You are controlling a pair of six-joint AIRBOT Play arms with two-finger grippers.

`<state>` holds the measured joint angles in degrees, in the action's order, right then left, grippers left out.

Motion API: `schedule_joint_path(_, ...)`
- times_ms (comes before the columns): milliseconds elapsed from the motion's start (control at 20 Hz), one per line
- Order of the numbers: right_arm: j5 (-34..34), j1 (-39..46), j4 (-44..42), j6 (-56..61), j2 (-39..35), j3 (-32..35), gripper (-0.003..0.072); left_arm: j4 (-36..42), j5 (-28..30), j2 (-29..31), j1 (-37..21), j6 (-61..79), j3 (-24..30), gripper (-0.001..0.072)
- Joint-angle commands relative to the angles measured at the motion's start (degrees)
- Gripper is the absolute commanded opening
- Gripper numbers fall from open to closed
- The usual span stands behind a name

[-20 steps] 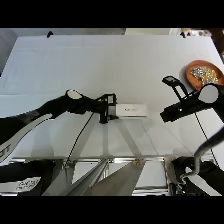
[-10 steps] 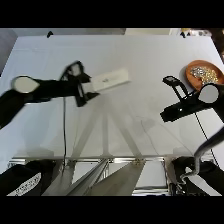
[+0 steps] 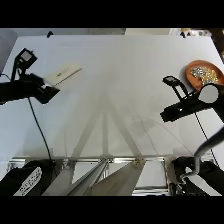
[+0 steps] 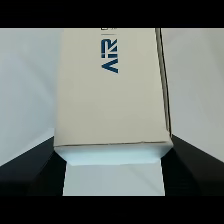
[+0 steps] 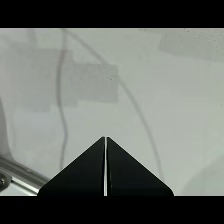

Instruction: Fold the box and place the chain.

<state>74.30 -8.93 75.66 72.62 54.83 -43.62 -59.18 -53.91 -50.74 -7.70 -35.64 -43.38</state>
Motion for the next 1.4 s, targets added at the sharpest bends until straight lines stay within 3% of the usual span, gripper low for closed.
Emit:
schedule_joint_path(0, 0.02, 0.0, -0.02, 0.0, -0.04, -0.04, 0.0017, -8.15, 2.36, 0.42, -5.99, -11.45, 3.82, 0.0002)
schedule_joint_path(200, 0.0, 0.0, -0.02, 0.0, -0.04, -0.04, 0.0017, -16.76, 6.43, 0.44, -10.73, -20.92, 9.68, 0.0002)
schedule_joint_path(400, 0.0, 0.0, -0.02, 0.0, -0.04, -0.04, 0.0017, -17.84, 8.48, 0.44, -14.16, -24.0, 15.3, 0.0002)
schedule_joint_path(750, 0.0, 0.0, -0.02, 0.0, -0.04, -0.04, 0.0017, -24.92, 2.29, 0.39, -15.02, -29.09, 16.48, 0.0024)
schedule_joint_path(850, 0.0, 0.02, -0.02, 0.0, -0.04, -0.04, 0.0017, -24.9, 0.87, 0.42, -15.02, -28.92, 16.48, 0.0227)
schedule_joint_path(900, 0.02, 0.02, -0.02, 0.0, -0.04, -0.07, 0.0017, -24.9, 0.61, 0.46, -15.02, -28.94, 16.48, 0.0294)
schedule_joint_path(1000, 0.0, 0.02, -0.02, 0.0, -0.04, -0.04, 0.0017, -24.9, -0.39, 0.48, -15.02, -28.92, 16.48, 0.0296)
schedule_joint_path(1050, 0.0, 0.0, -0.02, 0.0, -0.04, -0.04, 0.0017, -24.96, -0.48, 0.61, -15.02, -28.89, 16.44, 0.0427)
schedule_joint_path(1100, 0.0, 0.0, -0.02, 0.02, -0.04, -0.07, 0.0017, -24.92, -0.13, 0.96, -15.02, -29.03, 16.44, 0.072)
schedule_joint_path(1350, 0.0, 0.0, -0.02, 0.0, -0.04, -0.04, 0.0017, -25.75, -0.15, 5.62, -15.02, -28.85, 14.32, 0.0699)
